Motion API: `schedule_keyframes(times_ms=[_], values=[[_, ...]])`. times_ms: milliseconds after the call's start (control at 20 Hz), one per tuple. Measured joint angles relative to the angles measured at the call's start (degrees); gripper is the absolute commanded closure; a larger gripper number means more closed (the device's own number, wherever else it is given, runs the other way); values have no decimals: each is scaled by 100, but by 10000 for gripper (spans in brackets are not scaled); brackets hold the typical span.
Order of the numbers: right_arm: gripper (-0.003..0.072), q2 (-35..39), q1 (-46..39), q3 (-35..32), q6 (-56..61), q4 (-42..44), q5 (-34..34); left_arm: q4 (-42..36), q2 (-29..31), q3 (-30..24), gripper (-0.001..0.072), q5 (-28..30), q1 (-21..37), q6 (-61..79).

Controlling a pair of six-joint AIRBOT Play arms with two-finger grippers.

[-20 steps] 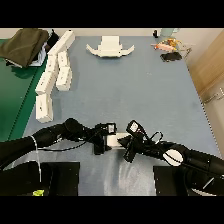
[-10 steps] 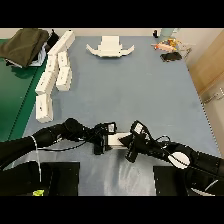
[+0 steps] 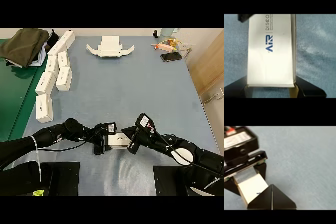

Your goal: Fold the box.

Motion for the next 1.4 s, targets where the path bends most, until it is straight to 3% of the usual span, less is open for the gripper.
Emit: schedule_keyframes(times_ms=[250,500,700,1100,1400], values=[[681,-619,-1119,905,553,-721,1379,2,0,-2,178,0,0,0],[681,-1672,-2046,2387,2951,-2726,3458,4,2,-2,178,0,0,0],[680,-2236,-2341,3163,4579,-3626,4745,2,0,-2,178,2,0,0],[680,-2455,-2441,3456,6220,-4113,5342,-7,164,68,178,168,101,-588],[680,-2465,-2452,3477,6516,-4334,5392,925,1071,98,178,990,1060,-2734]])
